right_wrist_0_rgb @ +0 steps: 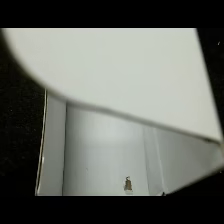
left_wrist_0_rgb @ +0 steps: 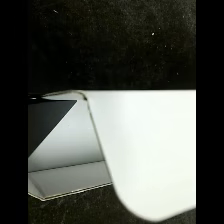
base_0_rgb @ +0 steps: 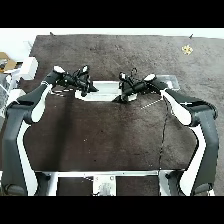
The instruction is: Fold the box and place the chain.
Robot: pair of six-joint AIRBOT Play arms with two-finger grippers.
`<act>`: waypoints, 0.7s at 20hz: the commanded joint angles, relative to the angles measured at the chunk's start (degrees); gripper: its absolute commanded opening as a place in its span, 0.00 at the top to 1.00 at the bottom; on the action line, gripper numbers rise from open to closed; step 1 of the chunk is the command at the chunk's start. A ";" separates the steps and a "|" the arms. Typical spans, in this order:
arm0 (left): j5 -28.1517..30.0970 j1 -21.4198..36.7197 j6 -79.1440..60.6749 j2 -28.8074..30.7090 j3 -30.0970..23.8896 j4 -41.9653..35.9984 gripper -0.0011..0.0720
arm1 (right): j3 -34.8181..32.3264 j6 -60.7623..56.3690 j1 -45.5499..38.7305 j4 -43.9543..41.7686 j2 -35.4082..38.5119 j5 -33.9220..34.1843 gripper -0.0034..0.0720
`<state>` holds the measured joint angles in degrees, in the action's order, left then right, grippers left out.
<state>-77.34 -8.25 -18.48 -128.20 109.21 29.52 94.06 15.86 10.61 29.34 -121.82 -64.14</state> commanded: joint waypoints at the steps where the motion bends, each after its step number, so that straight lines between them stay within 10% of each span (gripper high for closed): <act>1: -0.09 -0.02 0.04 -0.02 0.07 0.00 0.97 | -0.02 -0.02 -0.04 0.00 -0.04 0.02 0.47; 9: -1.18 -0.04 0.46 -0.02 0.07 -0.09 0.97 | -0.02 0.00 -0.04 0.00 -0.04 0.02 0.47; 11: -1.75 -0.02 0.66 -0.02 0.09 -1.86 0.51 | -0.02 -0.02 -0.04 0.00 -0.04 0.04 0.47; 14: -1.73 0.04 1.92 0.61 0.09 -3.43 0.51 | -0.02 -0.02 -0.04 0.00 -0.04 0.02 0.47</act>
<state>-78.78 -8.32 -17.82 -128.01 109.25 27.97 94.06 15.79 10.61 29.17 -121.86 -63.99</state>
